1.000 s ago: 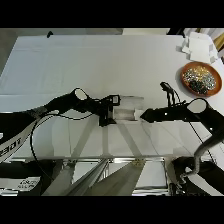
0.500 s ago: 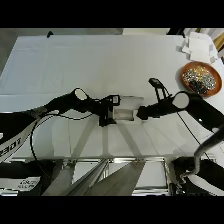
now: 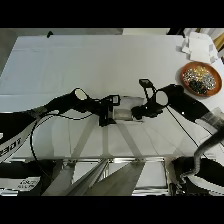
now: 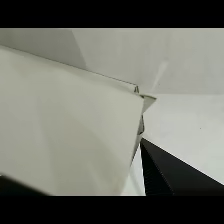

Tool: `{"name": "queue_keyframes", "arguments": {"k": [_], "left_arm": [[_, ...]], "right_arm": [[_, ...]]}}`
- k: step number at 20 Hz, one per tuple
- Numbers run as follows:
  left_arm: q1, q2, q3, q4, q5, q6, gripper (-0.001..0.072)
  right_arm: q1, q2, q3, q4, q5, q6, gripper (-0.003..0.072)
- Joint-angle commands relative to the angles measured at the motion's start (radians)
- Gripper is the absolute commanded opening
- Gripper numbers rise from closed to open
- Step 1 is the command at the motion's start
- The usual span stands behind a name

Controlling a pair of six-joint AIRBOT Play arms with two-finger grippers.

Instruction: Fold the box and place the chain.

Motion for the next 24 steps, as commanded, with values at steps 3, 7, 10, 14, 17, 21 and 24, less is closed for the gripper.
{"name": "queue_keyframes", "arguments": {"k": [3, 7, 10, 14, 17, 21, 24], "left_arm": [[0.001, 0.0, 0.0, 0.0, 0.0, 0.0, 0.0272], [0.001, 0.0, 0.0, 0.0, 0.0, 0.0, 0.0272], [0.001, 0.0, 0.0, 0.0, 0.0, 0.0, 0.0272], [0.001, 0.0, 0.0, 0.0, 0.0, 0.0, 0.0272], [0.001, 0.0, 0.0, 0.0, 0.0, 0.0, 0.0272], [0.001, 0.0, 0.0, 0.0, 0.0, 0.0, 0.0272], [0.001, 0.001, 0.0, 0.0, 0.0, 0.0, 0.0272]], "right_arm": [[0.044, -0.023, 0.009, -0.066, -0.024, 0.113, 0.0479], [0.062, -0.023, 0.009, -0.09, -0.038, 0.16, 0.0479], [0.087, -0.03, 0.009, -0.128, -0.044, 0.175, 0.0476], [0.121, -0.068, 0.009, -0.138, -0.057, 0.194, 0.0453], [0.126, -0.089, 0.009, -0.145, -0.056, 0.196, 0.0396], [0.126, -0.089, 0.009, -0.158, -0.056, 0.196, 0.027], [0.126, -0.089, 0.009, -0.158, -0.056, 0.196, 0.0101]]}}
